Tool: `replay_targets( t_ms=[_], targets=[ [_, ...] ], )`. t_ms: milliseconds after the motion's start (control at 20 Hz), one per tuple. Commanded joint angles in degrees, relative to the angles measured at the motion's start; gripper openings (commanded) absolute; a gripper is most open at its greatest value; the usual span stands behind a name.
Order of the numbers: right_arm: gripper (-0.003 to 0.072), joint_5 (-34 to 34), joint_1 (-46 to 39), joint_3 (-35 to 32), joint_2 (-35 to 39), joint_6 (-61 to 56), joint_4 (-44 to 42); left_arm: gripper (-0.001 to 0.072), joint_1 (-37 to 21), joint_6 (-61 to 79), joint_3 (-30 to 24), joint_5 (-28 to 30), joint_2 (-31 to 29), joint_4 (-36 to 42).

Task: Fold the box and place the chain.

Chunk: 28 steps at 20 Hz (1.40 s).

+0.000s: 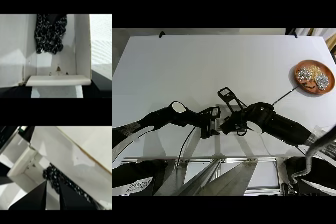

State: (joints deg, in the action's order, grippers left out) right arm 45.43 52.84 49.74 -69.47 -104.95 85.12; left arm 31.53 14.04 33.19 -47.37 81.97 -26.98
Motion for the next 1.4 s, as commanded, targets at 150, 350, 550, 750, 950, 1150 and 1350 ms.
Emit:
replay_targets(
  t_ms=[150,350,550,750,950,1150,1350],
  targets=[
    [0.0173,10.4,-0.1,0.1,14.2,-4.5,6.1,0.0275,0.0,0.0,0.0,0.0,0.0,0.0],
    [0.0176,26.8,-0.1,0.1,19.6,-14.3,21.5,0.0275,0.0,0.0,0.0,0.0,0.0,0.0],
    [0.0178,27.7,-5.1,0.0,18.3,-15.7,26.0,0.0275,0.0,0.0,0.0,0.0,0.0,0.0],
    [0.0265,21.3,-20.9,0.0,14.6,-10.3,21.4,0.0275,0.0,0.0,0.0,0.0,0.0,0.0],
    [0.0271,16.7,-37.6,0.0,9.1,-0.2,9.2,0.0275,0.0,0.0,0.0,0.0,0.0,0.0],
    [0.0271,14.5,-43.9,0.0,3.2,2.1,6.0,0.0275,0.0,0.0,0.0,0.0,0.0,0.0],
    [0.0271,12.0,-43.9,0.0,-2.9,3.0,4.6,0.0275,0.0,0.0,0.0,0.0,0.0,0.0]
  ],
)
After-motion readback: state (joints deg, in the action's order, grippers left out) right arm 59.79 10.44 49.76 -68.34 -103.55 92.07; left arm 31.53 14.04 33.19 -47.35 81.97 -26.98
